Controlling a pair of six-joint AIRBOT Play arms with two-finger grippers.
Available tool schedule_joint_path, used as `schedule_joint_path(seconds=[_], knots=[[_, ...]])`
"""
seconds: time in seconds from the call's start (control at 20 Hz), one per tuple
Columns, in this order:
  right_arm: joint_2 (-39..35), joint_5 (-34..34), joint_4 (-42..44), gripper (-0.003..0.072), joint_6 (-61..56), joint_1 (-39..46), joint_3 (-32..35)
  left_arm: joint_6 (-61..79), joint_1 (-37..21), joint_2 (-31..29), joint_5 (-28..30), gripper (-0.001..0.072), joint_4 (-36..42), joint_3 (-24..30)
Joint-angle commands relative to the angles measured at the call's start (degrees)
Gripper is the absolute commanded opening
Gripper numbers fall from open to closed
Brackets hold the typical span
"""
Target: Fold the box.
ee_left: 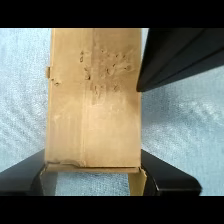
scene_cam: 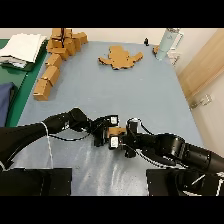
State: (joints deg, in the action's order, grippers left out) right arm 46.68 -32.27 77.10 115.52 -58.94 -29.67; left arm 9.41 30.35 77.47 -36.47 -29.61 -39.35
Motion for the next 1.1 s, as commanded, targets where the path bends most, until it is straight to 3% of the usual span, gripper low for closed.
schedule_joint_path(seconds=[0.0, 0.5, 0.75, 0.95, 1.05], knots=[[1.3, -0.4, -0.2, 0.0007, 0.0, 0.0, 0.0, 0.0, 0.0, 0.0, 0.0, 0.0404, 0.0, 0.0], [4.2, -0.3, -0.1, 0.0007, 0.0, 0.0, 0.0, 0.0, 0.0, 0.0, 0.0, 0.0404, 0.0, 0.0], [2.1, -1.3, -2.3, 0.0007, -0.6, 0.0, -0.2, 0.0, 0.0, 0.0, 0.0, 0.0404, 0.0, 0.0], [-4.7, -17.5, -12.9, 0.0007, -16.8, 1.4, -1.9, 0.0, 0.0, 0.0, 0.0, 0.0404, 0.0, 0.0], [-8.0, -25.2, -13.7, 0.0007, -24.8, 4.0, -1.9, 0.0, 0.0, 0.0, 0.0, 0.0404, 0.0, 0.0]])
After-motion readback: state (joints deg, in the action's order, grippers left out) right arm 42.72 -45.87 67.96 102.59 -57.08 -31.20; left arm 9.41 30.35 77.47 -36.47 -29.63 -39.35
